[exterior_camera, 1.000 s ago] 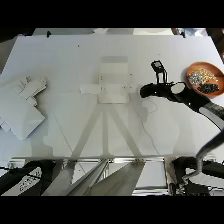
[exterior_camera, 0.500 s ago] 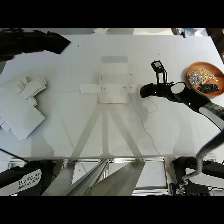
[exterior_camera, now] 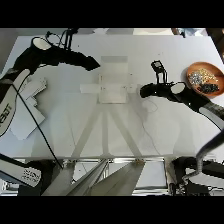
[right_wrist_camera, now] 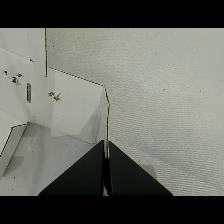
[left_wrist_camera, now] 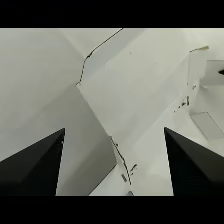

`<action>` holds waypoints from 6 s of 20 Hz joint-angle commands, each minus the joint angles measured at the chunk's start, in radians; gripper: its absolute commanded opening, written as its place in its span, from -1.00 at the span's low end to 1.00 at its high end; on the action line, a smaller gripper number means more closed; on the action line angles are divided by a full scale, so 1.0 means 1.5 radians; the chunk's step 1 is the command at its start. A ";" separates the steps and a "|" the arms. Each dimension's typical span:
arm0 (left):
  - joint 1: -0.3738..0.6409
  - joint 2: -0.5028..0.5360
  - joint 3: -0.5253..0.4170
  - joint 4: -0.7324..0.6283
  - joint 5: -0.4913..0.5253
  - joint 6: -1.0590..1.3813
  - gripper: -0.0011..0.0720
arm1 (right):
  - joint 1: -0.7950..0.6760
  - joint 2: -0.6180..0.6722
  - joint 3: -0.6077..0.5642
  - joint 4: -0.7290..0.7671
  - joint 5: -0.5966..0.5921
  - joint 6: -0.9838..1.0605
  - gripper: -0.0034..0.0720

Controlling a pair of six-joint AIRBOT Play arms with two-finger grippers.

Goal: Fold the box and place the chain.

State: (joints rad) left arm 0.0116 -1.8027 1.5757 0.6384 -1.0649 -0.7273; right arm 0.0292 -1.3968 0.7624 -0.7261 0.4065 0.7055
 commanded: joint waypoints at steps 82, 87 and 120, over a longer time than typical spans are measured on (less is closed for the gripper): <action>-0.108 0.216 -0.084 0.152 -0.131 0.244 -0.98 | 0.000 0.309 0.000 -0.314 0.063 0.119 0.20; -0.090 0.218 -0.275 0.027 0.048 0.404 -0.97 | 0.000 0.309 0.000 -0.321 0.045 0.119 0.20; -0.090 -0.003 -0.283 -0.207 0.058 0.722 -0.96 | 0.000 0.309 0.000 -0.313 0.044 0.126 0.20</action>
State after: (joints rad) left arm -0.1238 -1.8084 1.1492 0.3183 -0.9665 0.3882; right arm 0.0292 -0.9337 0.7612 -1.1961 0.4717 0.8940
